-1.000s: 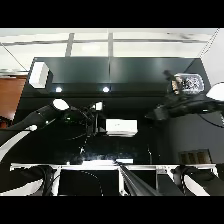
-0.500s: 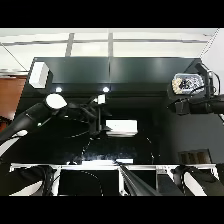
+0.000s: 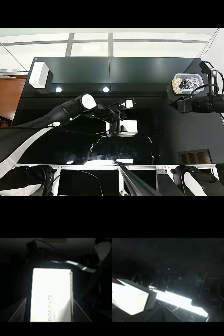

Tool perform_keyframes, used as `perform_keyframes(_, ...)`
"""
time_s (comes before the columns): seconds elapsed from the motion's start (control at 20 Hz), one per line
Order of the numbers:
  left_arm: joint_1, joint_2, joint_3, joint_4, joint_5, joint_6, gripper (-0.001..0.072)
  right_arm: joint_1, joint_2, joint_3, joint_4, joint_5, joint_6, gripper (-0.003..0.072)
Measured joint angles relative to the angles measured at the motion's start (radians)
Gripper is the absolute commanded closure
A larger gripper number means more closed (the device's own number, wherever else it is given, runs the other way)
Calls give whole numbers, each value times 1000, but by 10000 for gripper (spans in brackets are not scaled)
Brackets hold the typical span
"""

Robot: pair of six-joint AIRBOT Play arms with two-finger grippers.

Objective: Fold the box and place the chain.

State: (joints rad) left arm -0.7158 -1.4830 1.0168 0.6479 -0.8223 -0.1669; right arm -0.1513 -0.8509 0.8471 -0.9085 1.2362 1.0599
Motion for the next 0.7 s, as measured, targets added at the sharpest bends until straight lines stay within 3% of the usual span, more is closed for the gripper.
perform_keyframes(0.7, -11, -26, 19, 72, -66, -102, -1, 0, 0, 0, -12, -6, -10, 681)
